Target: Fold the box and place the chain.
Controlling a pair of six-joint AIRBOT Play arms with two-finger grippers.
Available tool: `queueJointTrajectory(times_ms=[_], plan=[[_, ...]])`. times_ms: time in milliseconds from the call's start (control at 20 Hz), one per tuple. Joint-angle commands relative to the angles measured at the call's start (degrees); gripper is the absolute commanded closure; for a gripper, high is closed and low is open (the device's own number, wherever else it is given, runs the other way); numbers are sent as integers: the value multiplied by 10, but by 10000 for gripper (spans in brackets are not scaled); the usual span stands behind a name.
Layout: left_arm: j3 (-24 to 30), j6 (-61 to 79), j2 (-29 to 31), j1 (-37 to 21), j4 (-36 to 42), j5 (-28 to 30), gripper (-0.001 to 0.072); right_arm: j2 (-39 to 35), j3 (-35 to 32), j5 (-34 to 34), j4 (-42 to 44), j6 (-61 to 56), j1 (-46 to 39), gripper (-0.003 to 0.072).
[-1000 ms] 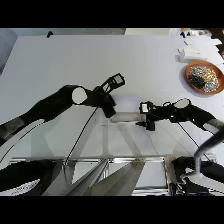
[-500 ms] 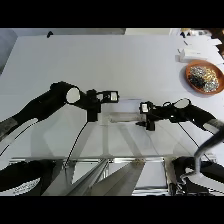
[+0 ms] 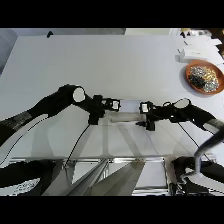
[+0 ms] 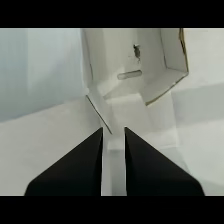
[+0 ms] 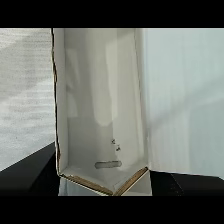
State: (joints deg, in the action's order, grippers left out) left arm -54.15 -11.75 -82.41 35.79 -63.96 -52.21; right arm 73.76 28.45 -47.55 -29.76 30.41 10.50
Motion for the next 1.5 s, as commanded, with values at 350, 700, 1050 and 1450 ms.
queueJointTrajectory(times_ms=[350,700,1050,1450], plan=[[1,28,-8,9,66,-8,562,0,0,0,0,0,0,289],[1,27,-10,8,61,-30,573,0,0,0,0,0,0,289],[1,21,5,-12,26,-63,534,0,0,0,0,0,0,289],[2,27,2,-11,26,-42,478,0,0,0,0,0,0,289]])
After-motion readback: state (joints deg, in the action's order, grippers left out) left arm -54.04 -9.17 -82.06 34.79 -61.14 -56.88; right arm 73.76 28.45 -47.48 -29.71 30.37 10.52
